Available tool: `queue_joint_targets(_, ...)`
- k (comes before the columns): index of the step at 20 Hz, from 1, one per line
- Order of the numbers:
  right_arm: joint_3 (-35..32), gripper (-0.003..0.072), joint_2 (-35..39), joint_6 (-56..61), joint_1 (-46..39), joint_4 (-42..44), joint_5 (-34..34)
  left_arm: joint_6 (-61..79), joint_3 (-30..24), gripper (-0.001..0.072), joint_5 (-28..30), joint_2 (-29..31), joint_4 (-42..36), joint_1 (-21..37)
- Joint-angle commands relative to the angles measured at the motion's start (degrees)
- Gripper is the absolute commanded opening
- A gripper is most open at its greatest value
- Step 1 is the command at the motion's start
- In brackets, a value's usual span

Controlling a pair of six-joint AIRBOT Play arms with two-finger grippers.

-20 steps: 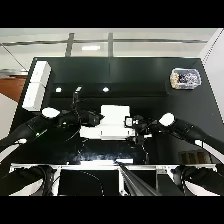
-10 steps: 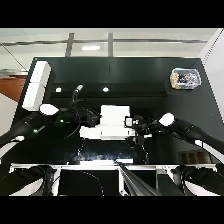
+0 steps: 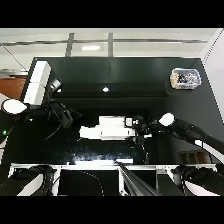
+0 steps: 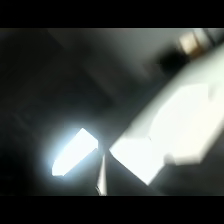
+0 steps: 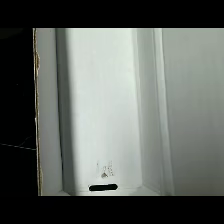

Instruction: Fold the box and place the chain.

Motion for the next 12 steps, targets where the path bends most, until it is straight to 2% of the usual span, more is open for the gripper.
queue_joint_targets(1, -0.04, 0.0529, -0.04, 0.02, 0.00, 0.02, -0.02, 9.62, -2.16, 0.0716, -6.05, -0.59, 3.08, -0.76)
queue_joint_targets(4, -0.04, 0.0529, -0.04, 0.02, 0.00, 0.04, 0.00, 17.99, -4.61, 0.0710, 2.56, -1.29, 3.28, -6.08)
queue_joint_targets(8, -0.04, 0.0529, -0.04, 0.02, 0.00, 0.04, 0.00, 27.08, -4.44, 0.0700, 6.29, -2.60, 3.87, -14.08)
queue_joint_targets(12, -0.04, 0.0529, -0.04, 0.02, 0.00, 0.04, 0.00, 28.17, -4.44, 0.0686, 11.32, -6.21, 3.76, -19.89)
